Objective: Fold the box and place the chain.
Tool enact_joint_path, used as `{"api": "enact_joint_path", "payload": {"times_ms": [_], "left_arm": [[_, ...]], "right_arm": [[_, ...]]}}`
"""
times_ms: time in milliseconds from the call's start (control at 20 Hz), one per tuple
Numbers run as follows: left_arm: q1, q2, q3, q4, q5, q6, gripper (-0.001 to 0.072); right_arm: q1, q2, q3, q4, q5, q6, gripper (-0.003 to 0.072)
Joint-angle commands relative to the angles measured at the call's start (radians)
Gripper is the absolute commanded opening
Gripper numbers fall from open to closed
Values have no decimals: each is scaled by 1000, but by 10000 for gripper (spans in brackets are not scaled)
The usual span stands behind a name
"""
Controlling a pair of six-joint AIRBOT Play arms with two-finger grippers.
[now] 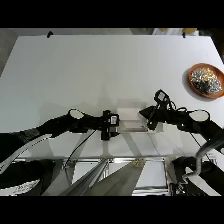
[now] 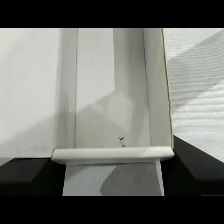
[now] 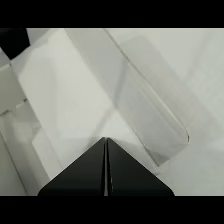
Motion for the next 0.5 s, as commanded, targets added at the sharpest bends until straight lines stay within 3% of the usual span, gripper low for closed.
{"api": "enact_joint_path", "payload": {"times_ms": [0,200,450], "left_arm": [[0,0,0,0,1,1,149],[0,0,0,0,0,1,149],[0,0,0,0,1,1,149]], "right_arm": [[0,-46,1,16,-26,0,29],[0,6,9,-27,10,49,29],[0,159,62,-262,129,186,29]]}}
